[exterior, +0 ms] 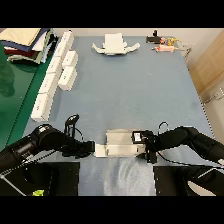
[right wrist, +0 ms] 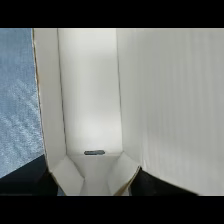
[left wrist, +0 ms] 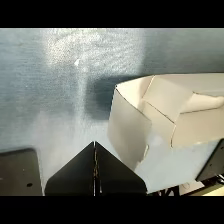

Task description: Fold the box.

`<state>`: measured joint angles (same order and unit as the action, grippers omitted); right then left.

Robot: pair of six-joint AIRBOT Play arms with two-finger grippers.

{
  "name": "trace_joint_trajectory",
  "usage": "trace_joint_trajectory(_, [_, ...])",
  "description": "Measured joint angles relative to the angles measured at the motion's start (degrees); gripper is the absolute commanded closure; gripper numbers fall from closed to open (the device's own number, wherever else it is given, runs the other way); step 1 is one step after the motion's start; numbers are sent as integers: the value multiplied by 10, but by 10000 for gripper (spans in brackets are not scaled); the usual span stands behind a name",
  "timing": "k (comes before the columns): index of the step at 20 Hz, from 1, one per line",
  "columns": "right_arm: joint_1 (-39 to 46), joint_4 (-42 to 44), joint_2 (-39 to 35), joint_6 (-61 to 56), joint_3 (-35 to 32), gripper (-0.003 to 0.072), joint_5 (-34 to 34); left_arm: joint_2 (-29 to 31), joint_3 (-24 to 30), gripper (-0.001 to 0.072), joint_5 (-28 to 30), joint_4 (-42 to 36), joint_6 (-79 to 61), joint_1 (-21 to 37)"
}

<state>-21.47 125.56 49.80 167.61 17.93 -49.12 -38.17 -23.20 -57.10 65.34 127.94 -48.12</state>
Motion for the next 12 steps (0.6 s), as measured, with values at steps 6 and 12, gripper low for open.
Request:
trace_joint_trajectory(6, [0, 0, 0, 0, 0, 163, 0, -64, 2, 695, 79, -10, -5, -36])
trace_joint_trajectory(12, [0, 0, 0, 0, 0, 164, 0, -77, -2, 694, 125, -37, -33, -49])
